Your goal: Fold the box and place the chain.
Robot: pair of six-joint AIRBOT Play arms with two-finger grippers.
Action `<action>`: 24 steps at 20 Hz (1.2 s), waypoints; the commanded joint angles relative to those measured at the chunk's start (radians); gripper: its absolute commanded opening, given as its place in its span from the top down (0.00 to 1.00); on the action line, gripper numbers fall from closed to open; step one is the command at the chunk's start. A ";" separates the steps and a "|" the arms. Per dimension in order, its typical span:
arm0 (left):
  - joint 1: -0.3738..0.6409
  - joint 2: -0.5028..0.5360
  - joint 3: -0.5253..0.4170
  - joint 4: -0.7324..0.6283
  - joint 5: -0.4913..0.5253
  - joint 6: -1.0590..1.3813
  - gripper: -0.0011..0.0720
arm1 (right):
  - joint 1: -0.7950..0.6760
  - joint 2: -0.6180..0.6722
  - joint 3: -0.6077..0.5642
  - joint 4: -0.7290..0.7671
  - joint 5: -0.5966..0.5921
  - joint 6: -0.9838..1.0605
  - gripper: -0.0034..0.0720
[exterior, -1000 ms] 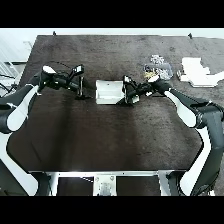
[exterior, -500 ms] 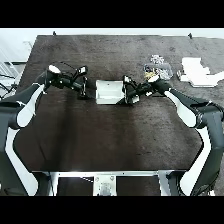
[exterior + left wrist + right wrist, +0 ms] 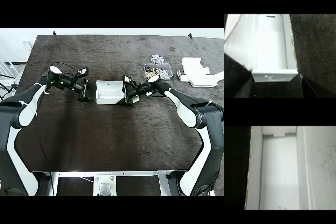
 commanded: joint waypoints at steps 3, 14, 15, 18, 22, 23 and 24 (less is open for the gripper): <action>-0.028 -0.015 0.001 -0.003 0.034 0.000 0.01 | 0.001 0.000 0.000 0.001 0.000 0.001 0.26; -0.008 0.008 0.020 0.034 0.027 0.000 0.01 | 0.001 0.000 0.000 0.001 0.000 0.000 0.26; -0.003 0.008 0.027 0.033 0.019 0.001 0.01 | 0.001 0.000 0.000 0.001 0.000 0.001 0.26; -0.004 0.008 0.032 0.045 0.017 0.008 0.00 | 0.001 0.000 0.000 0.001 0.000 0.000 0.26; -0.005 0.008 0.032 0.052 0.013 0.034 0.00 | 0.001 0.000 0.000 0.001 0.000 0.000 0.26; -0.006 0.008 0.032 0.046 0.013 0.056 0.00 | 0.001 0.000 0.000 0.001 0.000 0.000 0.26; -0.006 0.007 0.032 0.029 0.014 0.060 0.00 | 0.001 0.000 0.000 0.001 0.000 0.000 0.26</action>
